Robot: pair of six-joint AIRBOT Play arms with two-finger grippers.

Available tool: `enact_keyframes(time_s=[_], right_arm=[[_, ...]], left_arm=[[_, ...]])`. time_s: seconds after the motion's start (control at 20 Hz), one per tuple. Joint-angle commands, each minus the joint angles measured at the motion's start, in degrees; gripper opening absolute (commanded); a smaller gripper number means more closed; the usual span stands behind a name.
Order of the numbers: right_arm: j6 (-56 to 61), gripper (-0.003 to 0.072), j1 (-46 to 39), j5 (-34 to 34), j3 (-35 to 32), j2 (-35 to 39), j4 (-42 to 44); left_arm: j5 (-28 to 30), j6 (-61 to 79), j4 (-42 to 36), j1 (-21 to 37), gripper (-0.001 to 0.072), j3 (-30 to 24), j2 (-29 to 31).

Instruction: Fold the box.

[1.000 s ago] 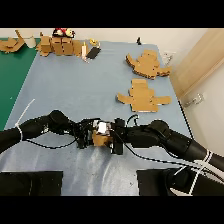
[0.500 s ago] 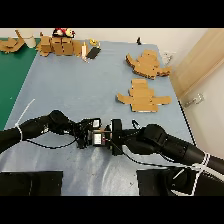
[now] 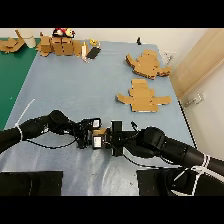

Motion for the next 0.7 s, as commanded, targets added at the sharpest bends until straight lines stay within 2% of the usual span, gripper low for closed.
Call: enact_keyframes(time_s=[0.0, 0.1, 0.25, 0.35, 0.65], right_arm=[[0.24, 0.033, 0.52, 0.13, 0.0, 0.74, -0.48], [0.24, 0.028, 0.52, 0.15, 0.04, 0.92, -0.76], [1.4, 0.0278, 0.5, 0.74, 0.07, 0.98, -2.56], [2.71, 0.0218, 0.5, 1.22, 0.07, 1.11, -4.68], [2.8, 0.0218, 0.52, 1.22, -0.07, -0.33, -4.7]], left_arm=[[0.02, 0.02, 0.0, 0.02, 0.053, 0.04, -0.02], [0.0, 0.02, 0.0, 0.02, 0.053, 0.04, -0.02], [0.0, 0.02, 0.0, 0.02, 0.0529, 0.04, -0.02], [0.0, 0.02, 0.0, 0.02, 0.0529, 0.04, -0.02], [-0.02, 0.02, 0.0, 0.0, 0.0529, 0.04, -0.02]])
